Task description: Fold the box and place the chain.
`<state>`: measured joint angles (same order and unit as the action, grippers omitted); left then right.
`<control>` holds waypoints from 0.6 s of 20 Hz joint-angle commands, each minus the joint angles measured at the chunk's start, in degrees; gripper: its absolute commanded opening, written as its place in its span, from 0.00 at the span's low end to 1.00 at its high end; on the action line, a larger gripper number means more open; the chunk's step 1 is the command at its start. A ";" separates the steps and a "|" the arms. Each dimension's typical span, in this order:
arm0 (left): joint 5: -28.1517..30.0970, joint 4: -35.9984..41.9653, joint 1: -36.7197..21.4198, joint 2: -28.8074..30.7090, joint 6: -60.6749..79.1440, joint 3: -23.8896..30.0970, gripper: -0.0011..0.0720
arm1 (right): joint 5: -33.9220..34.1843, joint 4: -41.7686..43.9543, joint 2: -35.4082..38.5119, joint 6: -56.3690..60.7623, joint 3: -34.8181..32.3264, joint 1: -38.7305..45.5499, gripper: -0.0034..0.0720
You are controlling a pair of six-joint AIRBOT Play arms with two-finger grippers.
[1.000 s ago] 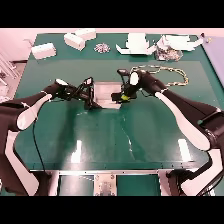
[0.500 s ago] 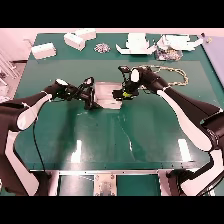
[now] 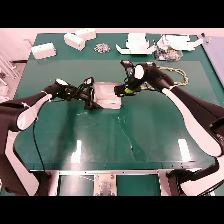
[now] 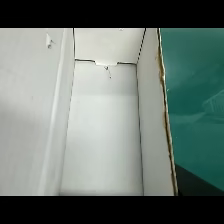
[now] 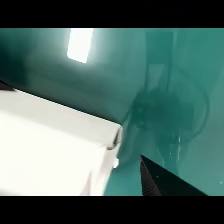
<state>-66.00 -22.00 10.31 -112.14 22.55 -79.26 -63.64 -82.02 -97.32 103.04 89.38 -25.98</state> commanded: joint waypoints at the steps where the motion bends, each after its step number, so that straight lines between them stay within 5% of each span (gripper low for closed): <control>1: 0.00 -0.04 0.00 0.04 0.00 -0.02 0.88 | 2.78 -0.09 4.46 -1.49 0.07 0.02 0.64; 7: 0.00 -0.04 0.00 0.04 0.00 -0.02 0.88 | 1.84 -0.79 6.56 -1.70 -1.49 0.02 0.64; 12: -0.02 -0.04 0.00 0.04 0.00 -0.02 0.88 | 5.31 -18.71 6.56 -4.07 -2.67 1.36 0.64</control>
<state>-66.02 -22.02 10.31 -112.14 22.55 -79.26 -60.75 -91.02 -90.91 101.10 87.39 -25.54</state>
